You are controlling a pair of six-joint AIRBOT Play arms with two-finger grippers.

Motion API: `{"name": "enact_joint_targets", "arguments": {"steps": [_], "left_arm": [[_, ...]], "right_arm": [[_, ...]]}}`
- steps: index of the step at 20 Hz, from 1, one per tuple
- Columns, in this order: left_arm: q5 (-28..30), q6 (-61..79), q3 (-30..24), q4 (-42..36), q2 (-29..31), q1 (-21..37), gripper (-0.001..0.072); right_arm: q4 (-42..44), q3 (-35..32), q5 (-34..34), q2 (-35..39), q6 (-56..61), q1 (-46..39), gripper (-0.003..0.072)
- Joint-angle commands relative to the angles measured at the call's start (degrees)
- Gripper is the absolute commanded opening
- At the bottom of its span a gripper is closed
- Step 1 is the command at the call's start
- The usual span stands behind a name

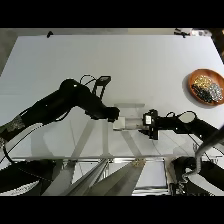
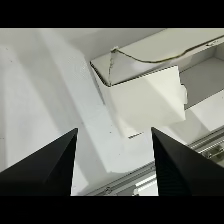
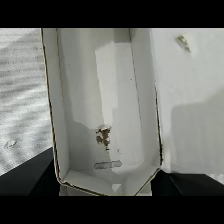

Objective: Fold the box and place the chain.

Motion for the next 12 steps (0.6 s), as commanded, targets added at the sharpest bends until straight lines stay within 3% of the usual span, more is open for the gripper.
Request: {"name": "enact_joint_targets", "arguments": {"steps": [1,7,12], "left_arm": [[0.8,-7.8,1.3,1.4,-3.0,-2.7,0.0492],[-5.2,-11.8,2.4,2.0,-6.3,-6.1,0.0491],[-4.3,-15.1,2.4,5.9,-6.5,-6.2,0.0491]], "right_arm": [[0.0,0.0,0.0,0.0,0.0,0.1,0.0415],[0.0,0.0,0.0,0.0,0.0,0.1,0.0415],[0.0,0.0,0.0,0.0,0.0,0.1,0.0415]]}}
